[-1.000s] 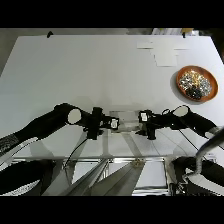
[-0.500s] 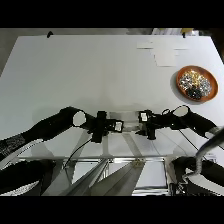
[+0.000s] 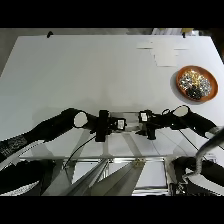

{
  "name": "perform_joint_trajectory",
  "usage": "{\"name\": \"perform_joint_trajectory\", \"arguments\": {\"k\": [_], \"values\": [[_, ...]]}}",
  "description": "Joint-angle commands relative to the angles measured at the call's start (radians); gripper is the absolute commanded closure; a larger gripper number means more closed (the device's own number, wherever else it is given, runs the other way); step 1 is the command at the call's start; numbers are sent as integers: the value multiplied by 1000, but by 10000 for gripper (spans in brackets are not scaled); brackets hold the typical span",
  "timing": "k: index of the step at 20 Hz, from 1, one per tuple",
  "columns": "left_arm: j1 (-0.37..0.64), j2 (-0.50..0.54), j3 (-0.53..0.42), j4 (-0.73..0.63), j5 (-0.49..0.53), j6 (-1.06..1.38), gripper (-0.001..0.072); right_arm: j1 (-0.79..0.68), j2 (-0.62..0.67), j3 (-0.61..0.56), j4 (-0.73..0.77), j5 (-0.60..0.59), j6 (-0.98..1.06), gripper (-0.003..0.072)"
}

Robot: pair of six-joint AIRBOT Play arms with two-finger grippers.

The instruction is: Fold the box and place the chain.

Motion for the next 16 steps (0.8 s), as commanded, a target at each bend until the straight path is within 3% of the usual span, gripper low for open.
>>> {"name": "perform_joint_trajectory", "arguments": {"k": [1, 6, 7, 9, 11, 14, 16], "values": [[-18, -1, 0, -47, 50, -1, 510, 0, 1, 1, 1, 0, 0, 288], [-37, -29, 1, -78, 58, -13, 495, 0, 1, 1, 1, 0, 0, 288], [-43, -31, 1, -77, 58, -33, 477, 0, 1, 1, 1, 0, 0, 288], [-43, -31, 1, -77, 56, -76, 356, 0, 1, 1, 1, 0, 1, 288], [-42, -29, 1, -77, 48, -131, 357, 0, 1, 1, 1, 0, 1, 288], [-37, -2, 1, -76, 0, -136, 421, 0, 1, 1, 1, 0, 0, 288], [-19, 41, 1, -76, -44, -138, 580, 0, 1, 1, 1, 0, 1, 288]]}}
